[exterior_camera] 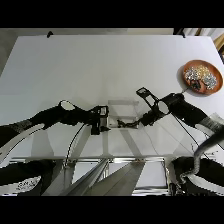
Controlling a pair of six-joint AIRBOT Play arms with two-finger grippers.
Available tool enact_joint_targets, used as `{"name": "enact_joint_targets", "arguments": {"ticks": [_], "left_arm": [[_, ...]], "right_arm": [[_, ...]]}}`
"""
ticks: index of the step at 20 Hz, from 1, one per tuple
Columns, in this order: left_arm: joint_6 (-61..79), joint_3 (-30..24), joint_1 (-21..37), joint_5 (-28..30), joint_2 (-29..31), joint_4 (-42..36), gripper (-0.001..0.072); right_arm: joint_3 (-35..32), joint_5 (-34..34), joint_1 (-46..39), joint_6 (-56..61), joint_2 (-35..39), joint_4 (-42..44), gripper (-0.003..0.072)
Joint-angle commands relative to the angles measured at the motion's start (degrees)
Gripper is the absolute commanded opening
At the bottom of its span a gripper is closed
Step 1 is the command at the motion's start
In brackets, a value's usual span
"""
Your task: Fold the box and place the chain.
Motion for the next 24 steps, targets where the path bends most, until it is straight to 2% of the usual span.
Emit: {"name": "enact_joint_targets", "arguments": {"ticks": [1, 3, 9, 17, 21, 24], "left_arm": [[0.0, 0.0, 0.0, 0.0, 0.0, 0.0, 0.014], [0.0, 0.0, 0.0, 0.0, 0.0, 0.0, 0.014], [0.0, 0.0, 0.0, 0.0, 0.0, 0.0, 0.014], [0.0, 0.0, 0.0, 0.0, 0.0, 0.0, 0.014], [0.0, 0.0, 0.0, 0.0, 0.0, 0.0, 0.014], [0.0, 0.0, 0.0, 0.0, 0.0, 0.0, 0.014]], "right_arm": [[-0.1, -2.4, 0.0, -0.3, -1.0, 0.5, 0.0152], [-0.1, -1.4, 0.0, -0.2, -1.0, 0.7, 0.0019], [-0.1, 2.5, 0.0, 0.0, 3.3, -0.2, 0.0017], [0.1, 7.5, 2.3, 1.9, 21.9, -0.1, 0.0017], [2.7, 6.6, 7.6, 3.3, 30.2, 0.0, 0.0017], [6.7, 3.9, 12.5, 6.3, 32.0, 0.0, 0.0017]]}}
